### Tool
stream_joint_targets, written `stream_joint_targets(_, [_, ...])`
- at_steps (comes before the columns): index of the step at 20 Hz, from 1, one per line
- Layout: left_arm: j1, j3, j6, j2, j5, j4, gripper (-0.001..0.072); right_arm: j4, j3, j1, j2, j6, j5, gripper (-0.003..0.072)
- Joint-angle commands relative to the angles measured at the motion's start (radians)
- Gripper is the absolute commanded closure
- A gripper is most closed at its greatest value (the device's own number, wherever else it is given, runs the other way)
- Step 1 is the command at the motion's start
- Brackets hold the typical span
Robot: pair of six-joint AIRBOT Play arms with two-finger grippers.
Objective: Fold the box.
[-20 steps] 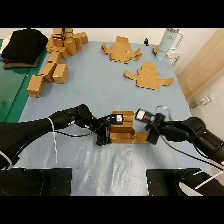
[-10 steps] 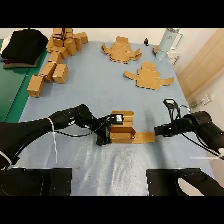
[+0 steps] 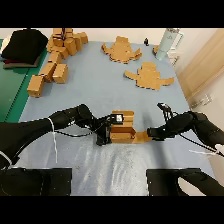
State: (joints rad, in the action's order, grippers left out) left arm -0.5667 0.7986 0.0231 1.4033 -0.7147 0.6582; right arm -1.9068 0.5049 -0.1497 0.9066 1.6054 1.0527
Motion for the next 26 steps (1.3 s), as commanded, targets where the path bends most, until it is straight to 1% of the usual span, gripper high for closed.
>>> stream_joint_targets(1, [0.001, 0.000, 0.000, -0.001, 0.000, 0.000, 0.0301, -0.078, -0.001, 0.000, -0.024, 0.039, 0.039, 0.0684])
stream_joint_targets(3, [0.001, 0.000, 0.000, -0.001, 0.000, 0.000, 0.0300, -0.094, -0.007, -0.001, -0.020, 0.048, 0.034, 0.0683])
stream_joint_targets(8, [0.001, 0.000, 0.000, -0.001, 0.000, 0.000, 0.0300, -0.217, -0.017, -0.001, -0.019, 0.171, 0.000, 0.0683])
stream_joint_targets(9, [0.001, 0.000, 0.000, -0.001, 0.000, 0.000, 0.0300, -0.229, -0.017, -0.001, -0.020, 0.196, -0.006, 0.0683])
stream_joint_targets(15, [0.001, 0.000, 0.000, -0.001, 0.000, 0.000, 0.0300, -0.257, -0.013, -0.001, -0.032, 0.199, -0.002, 0.0680])
stream_joint_targets(16, [0.001, 0.000, 0.000, -0.001, 0.000, 0.000, 0.0300, -0.260, -0.007, -0.002, -0.034, 0.199, 0.004, 0.0649])
stream_joint_targets(17, [0.001, 0.000, 0.000, -0.001, 0.000, 0.000, 0.0300, -0.265, -0.001, -0.002, -0.036, 0.198, 0.008, 0.0484])
stream_joint_targets(18, [0.001, 0.000, 0.000, -0.001, 0.000, 0.000, 0.0300, -0.274, 0.006, -0.002, -0.036, 0.198, 0.010, 0.0298])
stream_joint_targets(19, [0.001, 0.000, 0.000, -0.001, 0.000, 0.000, 0.0300, -0.275, 0.013, -0.002, -0.036, 0.198, 0.010, 0.0278])
stream_joint_targets(23, [0.001, 0.000, 0.000, -0.001, 0.000, 0.000, 0.0300, -0.322, 0.015, -0.011, -0.035, 0.198, 0.002, 0.0278])
stream_joint_targets(26, [0.001, 0.000, 0.000, -0.001, 0.000, 0.000, 0.0300, -0.350, 0.015, -0.082, -0.024, 0.198, -0.053, 0.0278])
